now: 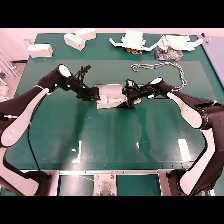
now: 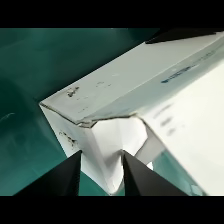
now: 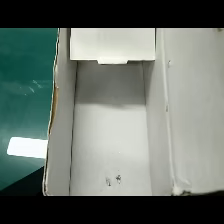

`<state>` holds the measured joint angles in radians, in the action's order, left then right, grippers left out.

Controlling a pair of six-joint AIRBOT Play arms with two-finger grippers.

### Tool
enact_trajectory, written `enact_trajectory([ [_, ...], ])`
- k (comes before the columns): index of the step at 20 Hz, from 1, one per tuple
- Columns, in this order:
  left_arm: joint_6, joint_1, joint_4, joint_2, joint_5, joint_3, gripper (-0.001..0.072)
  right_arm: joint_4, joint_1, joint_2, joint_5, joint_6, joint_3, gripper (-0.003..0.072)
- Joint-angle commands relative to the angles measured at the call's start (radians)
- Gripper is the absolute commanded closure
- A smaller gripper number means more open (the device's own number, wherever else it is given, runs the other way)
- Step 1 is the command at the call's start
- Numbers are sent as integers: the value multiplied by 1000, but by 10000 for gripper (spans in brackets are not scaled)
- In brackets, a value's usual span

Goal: Fold the box and place the chain.

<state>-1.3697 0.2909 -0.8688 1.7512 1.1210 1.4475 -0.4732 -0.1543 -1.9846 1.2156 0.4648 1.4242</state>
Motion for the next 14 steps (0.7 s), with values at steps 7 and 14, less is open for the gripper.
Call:
enact_trajectory([
  [7,-371,104,-419,0,-6,100,391,1,-1,0,2,0,0,105],
  [14,-565,167,-518,1,-10,110,392,1,-1,0,2,0,0,106],
])
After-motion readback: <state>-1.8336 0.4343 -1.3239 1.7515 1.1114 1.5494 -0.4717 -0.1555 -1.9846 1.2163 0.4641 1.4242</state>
